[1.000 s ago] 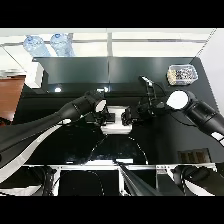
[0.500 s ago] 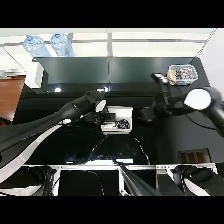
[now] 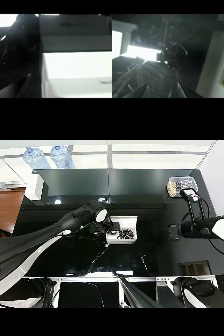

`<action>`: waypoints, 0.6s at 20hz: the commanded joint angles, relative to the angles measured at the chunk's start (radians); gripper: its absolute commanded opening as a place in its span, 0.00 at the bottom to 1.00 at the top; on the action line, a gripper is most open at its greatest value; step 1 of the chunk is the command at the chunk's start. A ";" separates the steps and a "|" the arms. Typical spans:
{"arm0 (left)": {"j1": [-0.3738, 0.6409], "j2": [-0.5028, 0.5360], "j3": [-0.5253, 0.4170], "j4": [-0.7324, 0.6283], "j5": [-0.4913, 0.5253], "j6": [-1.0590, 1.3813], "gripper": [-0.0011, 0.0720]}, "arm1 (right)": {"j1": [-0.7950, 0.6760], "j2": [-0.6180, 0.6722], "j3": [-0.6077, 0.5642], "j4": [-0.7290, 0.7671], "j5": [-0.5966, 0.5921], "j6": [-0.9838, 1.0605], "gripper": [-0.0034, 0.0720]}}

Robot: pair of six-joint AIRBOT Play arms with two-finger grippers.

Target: Fold the box and place the chain.

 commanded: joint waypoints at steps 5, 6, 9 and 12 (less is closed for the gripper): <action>-0.005 0.271 -0.085 0.433 -0.032 0.140 0.75 | -0.004 0.014 -0.019 0.135 -0.065 0.009 0.61; 0.027 0.357 -0.160 0.480 0.032 0.138 0.75 | -0.004 0.014 -0.019 0.133 -0.063 0.009 0.61; 0.267 0.555 -0.401 0.319 0.140 0.187 0.75 | -0.004 0.014 -0.019 0.130 -0.066 0.009 0.61; 0.605 0.620 -0.599 -0.505 0.166 1.033 0.75 | -0.004 0.014 -0.020 0.131 -0.080 0.009 0.61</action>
